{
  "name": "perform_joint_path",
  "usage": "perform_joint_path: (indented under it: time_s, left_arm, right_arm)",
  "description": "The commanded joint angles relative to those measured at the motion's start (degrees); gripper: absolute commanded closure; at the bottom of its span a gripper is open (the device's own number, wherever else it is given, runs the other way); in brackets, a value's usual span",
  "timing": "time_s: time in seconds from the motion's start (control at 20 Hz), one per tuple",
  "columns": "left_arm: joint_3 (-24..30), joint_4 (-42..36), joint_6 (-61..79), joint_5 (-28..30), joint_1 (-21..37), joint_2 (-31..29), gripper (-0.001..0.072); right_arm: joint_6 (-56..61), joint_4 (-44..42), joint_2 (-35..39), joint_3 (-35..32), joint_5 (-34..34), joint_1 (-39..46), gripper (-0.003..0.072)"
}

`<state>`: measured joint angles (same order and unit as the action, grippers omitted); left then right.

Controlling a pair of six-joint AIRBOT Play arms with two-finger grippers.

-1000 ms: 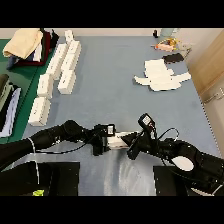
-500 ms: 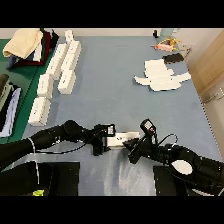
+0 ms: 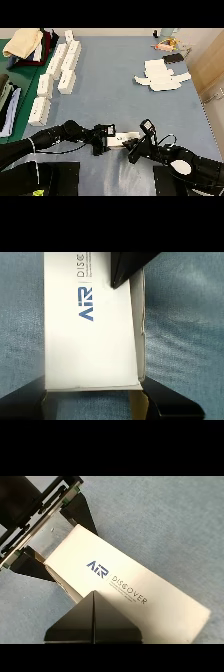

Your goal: Fold the box.

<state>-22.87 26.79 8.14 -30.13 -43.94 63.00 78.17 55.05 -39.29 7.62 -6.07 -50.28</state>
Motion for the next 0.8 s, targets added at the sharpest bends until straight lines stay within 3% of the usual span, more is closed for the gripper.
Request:
perform_joint_path:
  time_s: [0.0, 0.2, 0.5, 0.75]
  left_arm:
    - [0.0, 0.0, 0.0, 0.0, 0.0, 0.0, 0.0263]
    - [0.0, 0.0, 0.0, 0.0, 0.0, 0.0, 0.0263]
    - [0.0, 0.0, 0.0, 0.0, 0.0, 0.0, 0.0263]
    - [0.0, 0.0, 0.0, 0.0, 0.0, 0.0, 0.0263]
  right_arm:
    - [0.0, 0.0, 2.3, 0.1, 0.3, 0.0, 0.0684]
    - [-0.2, 1.4, 6.2, 0.7, 1.0, 0.3, 0.0683]
    - [-0.2, 9.7, 6.4, 4.3, -1.0, 0.3, 0.0683]
    - [-0.2, 19.0, 3.7, 7.8, -12.1, 6.6, 0.0683]
